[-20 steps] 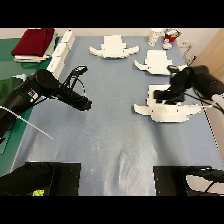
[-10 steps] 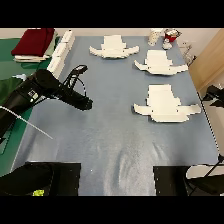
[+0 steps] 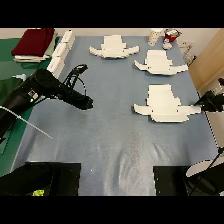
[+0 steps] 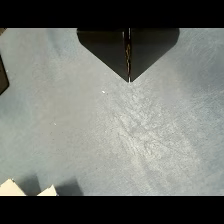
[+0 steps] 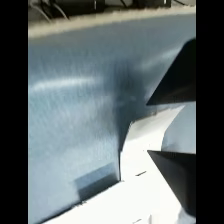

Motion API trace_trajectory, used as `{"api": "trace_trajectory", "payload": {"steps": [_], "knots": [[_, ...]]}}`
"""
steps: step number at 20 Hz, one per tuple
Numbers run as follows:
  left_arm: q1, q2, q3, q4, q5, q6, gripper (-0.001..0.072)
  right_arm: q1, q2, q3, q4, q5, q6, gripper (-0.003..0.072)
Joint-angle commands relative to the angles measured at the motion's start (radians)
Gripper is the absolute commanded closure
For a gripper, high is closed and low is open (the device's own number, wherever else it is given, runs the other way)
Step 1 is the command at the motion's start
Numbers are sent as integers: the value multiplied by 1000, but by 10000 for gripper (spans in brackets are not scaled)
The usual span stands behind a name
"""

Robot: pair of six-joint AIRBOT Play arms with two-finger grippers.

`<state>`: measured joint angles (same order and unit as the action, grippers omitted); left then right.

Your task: Fold the box.

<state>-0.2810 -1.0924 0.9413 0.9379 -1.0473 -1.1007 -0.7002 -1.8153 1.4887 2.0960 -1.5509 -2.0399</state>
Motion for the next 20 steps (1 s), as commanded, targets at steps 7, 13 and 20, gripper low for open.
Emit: {"api": "trace_trajectory", "payload": {"steps": [7, 13, 20], "knots": [[0, 0, 0, -3, 2, 1, 694, 174, -14, 8, 202, -164, -19, 686], [0, 3, 4, -3, 53, 2, 693, 421, 270, -207, 188, 24, 65, 686], [11, 3, 6, 2, -54, 20, 694, 616, 665, -753, 181, 261, 145, 686]]}}
